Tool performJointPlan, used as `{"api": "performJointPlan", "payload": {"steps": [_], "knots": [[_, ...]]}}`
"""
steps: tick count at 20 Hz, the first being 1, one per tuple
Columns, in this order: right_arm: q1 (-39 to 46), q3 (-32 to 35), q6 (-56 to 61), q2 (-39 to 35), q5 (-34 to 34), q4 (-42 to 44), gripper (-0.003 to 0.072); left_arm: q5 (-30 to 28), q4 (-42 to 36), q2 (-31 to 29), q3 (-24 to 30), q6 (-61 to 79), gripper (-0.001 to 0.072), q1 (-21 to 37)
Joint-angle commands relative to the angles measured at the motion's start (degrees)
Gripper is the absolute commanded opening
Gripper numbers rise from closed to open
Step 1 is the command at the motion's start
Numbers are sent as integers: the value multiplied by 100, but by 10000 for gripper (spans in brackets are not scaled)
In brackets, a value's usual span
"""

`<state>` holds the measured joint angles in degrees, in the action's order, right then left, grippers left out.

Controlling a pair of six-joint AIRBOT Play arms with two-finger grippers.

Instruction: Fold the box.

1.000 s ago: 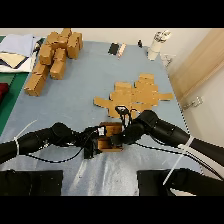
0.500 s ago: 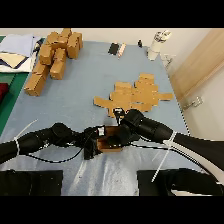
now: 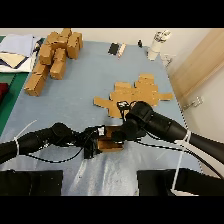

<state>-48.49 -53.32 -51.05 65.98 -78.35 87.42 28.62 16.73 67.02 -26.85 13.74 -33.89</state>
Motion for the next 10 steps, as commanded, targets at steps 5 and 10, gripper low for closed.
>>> {"api": "performJointPlan", "payload": {"steps": [5, 10], "knots": [[621, 26, -87, -931, -750, -970, 469, 2, 0, 0, 0, -4, 475, 4], [2647, 389, -1814, -481, 490, -490, 24, 2, 2, 0, 0, -4, 475, 4]]}}
